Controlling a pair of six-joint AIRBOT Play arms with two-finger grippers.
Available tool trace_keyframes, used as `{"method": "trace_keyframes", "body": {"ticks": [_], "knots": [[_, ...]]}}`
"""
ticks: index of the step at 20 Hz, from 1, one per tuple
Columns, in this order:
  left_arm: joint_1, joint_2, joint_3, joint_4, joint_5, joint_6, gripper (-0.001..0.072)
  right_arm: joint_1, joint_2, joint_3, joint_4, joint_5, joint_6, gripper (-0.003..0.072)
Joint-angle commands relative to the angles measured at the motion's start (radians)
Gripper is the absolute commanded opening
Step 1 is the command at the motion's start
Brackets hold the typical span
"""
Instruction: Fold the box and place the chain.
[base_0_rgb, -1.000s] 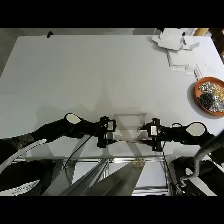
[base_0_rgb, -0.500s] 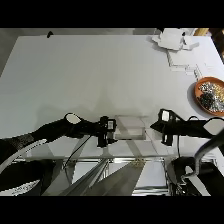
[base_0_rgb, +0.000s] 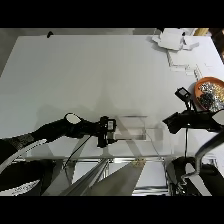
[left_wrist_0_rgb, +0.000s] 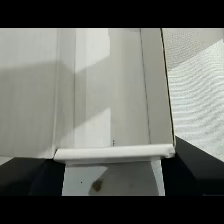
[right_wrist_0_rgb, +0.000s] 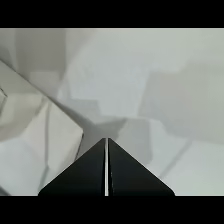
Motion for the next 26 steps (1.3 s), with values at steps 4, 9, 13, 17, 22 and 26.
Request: {"method": "trace_keyframes", "body": {"ticks": [4,9,13,17,22,26], "knots": [[0.000,0.001,0.000,0.000,0.000,0.000,0.0271,-0.014,-0.175,-0.014,0.005,0.051,0.150,0.0018],[0.000,0.001,0.000,0.001,0.000,0.000,0.0271,0.059,-0.232,-0.044,0.083,0.034,0.176,0.0018],[0.000,0.001,0.000,0.001,0.000,0.000,0.0271,0.126,-0.241,-0.048,0.092,0.027,0.222,0.0019],[0.000,0.001,0.000,0.001,0.000,0.000,0.0271,0.143,-0.204,-0.048,0.179,0.064,0.219,0.0039],[0.000,0.001,0.000,0.001,0.000,0.000,0.0271,0.143,-0.069,-0.048,0.211,0.114,0.228,0.0255],[0.000,0.001,0.000,0.001,0.000,0.000,0.0271,0.144,-0.025,-0.049,0.243,0.130,0.257,0.0317]]}}
